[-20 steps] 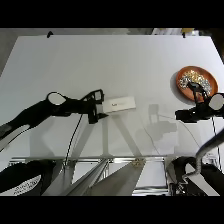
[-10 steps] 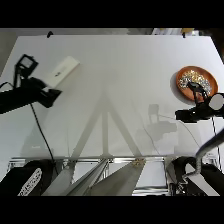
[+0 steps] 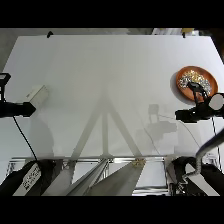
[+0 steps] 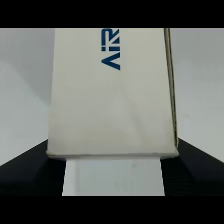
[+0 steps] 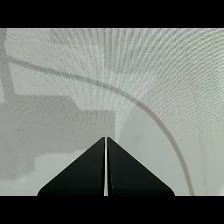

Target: Fold the box and place the chain.

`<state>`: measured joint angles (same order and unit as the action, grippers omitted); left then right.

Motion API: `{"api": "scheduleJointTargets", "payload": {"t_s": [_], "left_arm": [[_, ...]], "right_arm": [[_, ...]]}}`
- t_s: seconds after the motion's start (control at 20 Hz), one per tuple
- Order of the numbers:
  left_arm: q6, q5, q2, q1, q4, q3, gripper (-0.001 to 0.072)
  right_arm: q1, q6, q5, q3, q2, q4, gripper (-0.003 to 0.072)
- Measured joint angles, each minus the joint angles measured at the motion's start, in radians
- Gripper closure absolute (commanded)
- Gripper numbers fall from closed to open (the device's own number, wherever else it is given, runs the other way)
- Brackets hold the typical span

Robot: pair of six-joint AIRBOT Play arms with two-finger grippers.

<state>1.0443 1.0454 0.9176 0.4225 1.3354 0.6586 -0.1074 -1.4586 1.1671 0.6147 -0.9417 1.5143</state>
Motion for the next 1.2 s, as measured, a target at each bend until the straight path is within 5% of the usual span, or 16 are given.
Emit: {"api": "scheduleJointTargets", "payload": {"t_s": [0.05,0.25,0.6,1.2], "left_arm": [[0.004,0.009,0.021,0.008,0.002,-0.001,0.0477],[0.011,0.027,0.062,0.021,0.005,-0.007,0.0475],[0.029,0.055,0.066,0.022,0.014,-0.071,0.0066],[0.051,0.084,-0.317,-0.120,0.070,-0.087,0.0083]], "right_arm": [[0.000,0.000,0.000,0.000,0.000,0.000,0.0663],[0.000,0.000,0.000,0.000,0.000,0.000,0.0663],[0.000,0.000,0.000,0.000,0.000,0.000,0.0663],[0.000,0.000,0.000,0.000,0.000,0.000,0.0663]]}}
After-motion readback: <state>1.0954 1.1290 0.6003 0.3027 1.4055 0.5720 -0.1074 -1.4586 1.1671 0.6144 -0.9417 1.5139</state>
